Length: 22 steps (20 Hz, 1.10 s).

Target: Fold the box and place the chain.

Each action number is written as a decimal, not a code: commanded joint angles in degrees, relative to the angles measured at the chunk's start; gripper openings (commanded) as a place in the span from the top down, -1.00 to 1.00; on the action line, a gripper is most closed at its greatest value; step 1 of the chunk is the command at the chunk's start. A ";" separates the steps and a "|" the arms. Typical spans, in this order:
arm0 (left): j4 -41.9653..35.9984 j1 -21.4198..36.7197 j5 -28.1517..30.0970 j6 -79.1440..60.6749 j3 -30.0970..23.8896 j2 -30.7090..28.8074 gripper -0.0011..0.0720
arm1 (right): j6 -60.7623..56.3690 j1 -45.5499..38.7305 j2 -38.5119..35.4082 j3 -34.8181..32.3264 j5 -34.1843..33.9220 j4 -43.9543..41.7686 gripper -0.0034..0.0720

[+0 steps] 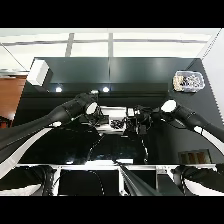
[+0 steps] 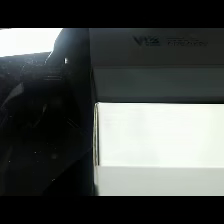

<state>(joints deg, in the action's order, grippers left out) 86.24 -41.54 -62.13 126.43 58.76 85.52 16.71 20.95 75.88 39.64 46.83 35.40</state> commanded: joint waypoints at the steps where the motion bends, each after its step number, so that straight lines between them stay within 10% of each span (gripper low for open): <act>1: 0.02 0.00 -0.04 -0.02 -0.02 0.02 0.88 | 0.22 0.55 1.09 0.24 -0.59 1.62 -0.74; 13: 0.02 0.00 -0.02 -0.02 -0.02 0.02 0.89 | -2.60 0.52 3.08 0.24 -5.07 4.39 -0.71; 16: 0.02 0.00 -0.09 -0.02 -0.02 0.02 0.89 | -2.67 0.59 3.08 0.24 -5.05 4.28 0.10; 17: 0.02 0.00 -0.07 -0.02 -0.02 0.02 0.89 | -2.78 0.59 3.04 0.24 -4.66 4.28 0.82; 22: 0.02 0.00 -0.07 -0.02 -0.02 0.02 0.89 | -15.76 0.22 -0.46 0.24 -4.72 5.33 0.86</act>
<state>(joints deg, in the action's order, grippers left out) 86.24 -41.54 -62.15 126.43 58.76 85.52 9.45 21.39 77.32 39.81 41.98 40.56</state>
